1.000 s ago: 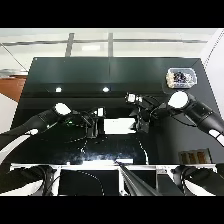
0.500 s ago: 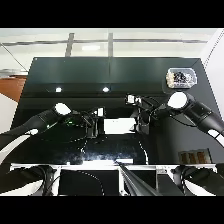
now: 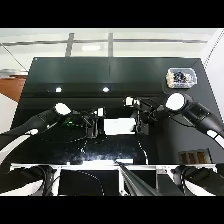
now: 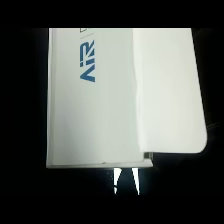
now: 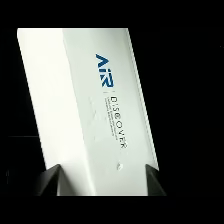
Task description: Fold the box and place the chain.
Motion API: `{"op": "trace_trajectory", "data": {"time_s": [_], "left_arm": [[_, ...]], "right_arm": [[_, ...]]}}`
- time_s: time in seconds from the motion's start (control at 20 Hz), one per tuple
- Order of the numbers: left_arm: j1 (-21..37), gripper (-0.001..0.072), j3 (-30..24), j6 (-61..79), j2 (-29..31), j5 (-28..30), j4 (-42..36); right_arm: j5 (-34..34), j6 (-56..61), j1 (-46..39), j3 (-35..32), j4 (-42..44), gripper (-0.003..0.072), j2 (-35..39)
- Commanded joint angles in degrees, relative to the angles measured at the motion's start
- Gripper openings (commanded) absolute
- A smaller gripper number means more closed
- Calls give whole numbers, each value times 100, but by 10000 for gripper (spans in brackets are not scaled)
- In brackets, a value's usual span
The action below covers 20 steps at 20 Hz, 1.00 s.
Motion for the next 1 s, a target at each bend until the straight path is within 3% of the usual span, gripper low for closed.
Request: {"op": "trace_trajectory", "data": {"time_s": [0.0,0.05,0.1,0.4,0.45,0.55,0.6,0.95], "left_arm": [[-2,394,-4,2,0,0,4],[-2,393,-4,0,0,-2,2],[-2,394,-4,2,0,0,4],[-2,394,-4,0,0,-2,2],[-2,394,-4,2,0,0,2],[-2,394,-4,0,0,-2,2],[-2,394,-4,0,0,0,2],[-2,393,-4,0,0,0,2]], "right_arm": [[-35,7,131,0,-98,340,-4],[-31,7,131,0,-96,235,-4],[-35,7,131,2,-105,178,-2],[-39,39,131,9,-96,179,9],[-50,120,122,26,-94,215,20],[-177,476,120,83,-79,612,61],[-184,490,120,92,-79,705,83],[-297,448,157,-87,-437,710,66]]}}
